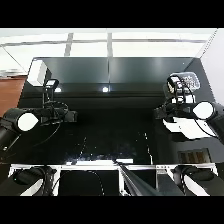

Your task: Fold the box and place the chain.

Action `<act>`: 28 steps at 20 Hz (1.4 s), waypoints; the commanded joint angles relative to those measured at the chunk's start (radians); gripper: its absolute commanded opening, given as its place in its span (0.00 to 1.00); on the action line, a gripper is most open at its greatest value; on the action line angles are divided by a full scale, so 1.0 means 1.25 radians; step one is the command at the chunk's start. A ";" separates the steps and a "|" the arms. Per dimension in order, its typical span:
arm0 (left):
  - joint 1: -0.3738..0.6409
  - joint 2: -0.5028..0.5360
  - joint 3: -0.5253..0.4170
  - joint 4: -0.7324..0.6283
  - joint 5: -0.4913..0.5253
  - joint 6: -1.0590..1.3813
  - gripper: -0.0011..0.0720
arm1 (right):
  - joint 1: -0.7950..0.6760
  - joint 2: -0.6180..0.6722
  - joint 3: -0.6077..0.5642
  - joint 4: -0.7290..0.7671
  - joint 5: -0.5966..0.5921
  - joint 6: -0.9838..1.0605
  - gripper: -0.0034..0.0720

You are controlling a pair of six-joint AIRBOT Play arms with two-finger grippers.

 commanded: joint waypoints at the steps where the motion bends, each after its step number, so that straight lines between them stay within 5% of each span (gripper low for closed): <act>1: 0.000 0.001 0.000 0.000 0.000 0.000 0.05 | 0.000 0.000 0.000 0.000 0.000 0.000 0.06; 10: 0.000 0.001 0.000 0.000 0.000 0.000 0.05 | 0.001 -0.001 0.000 0.002 -0.013 0.000 0.06; 13: 0.000 0.001 0.000 0.000 0.000 0.000 0.05 | 0.002 0.000 0.000 0.053 -0.212 0.000 0.10; 14: 0.000 0.001 0.000 0.000 0.000 0.000 0.05 | -0.008 -0.001 0.000 0.048 -0.300 0.003 0.66; 15: 0.000 0.001 0.000 0.000 0.000 0.000 0.05 | -0.029 0.000 0.000 0.049 -0.367 0.004 0.98; 19: 0.000 0.001 0.000 0.000 0.000 0.000 0.05 | -0.244 -0.008 0.019 -0.024 -0.464 0.020 0.98; 22: 0.000 0.001 0.000 0.000 0.000 0.000 0.05 | -0.584 -0.084 0.110 -0.023 -0.345 0.069 0.98; 25: 0.000 0.001 0.000 0.000 0.000 0.000 0.05 | -0.851 -0.234 0.283 -0.039 -0.015 0.069 0.98; 28: 0.000 0.001 0.000 0.000 0.000 0.000 0.05 | -0.964 -0.421 0.468 -0.053 0.318 -0.070 0.98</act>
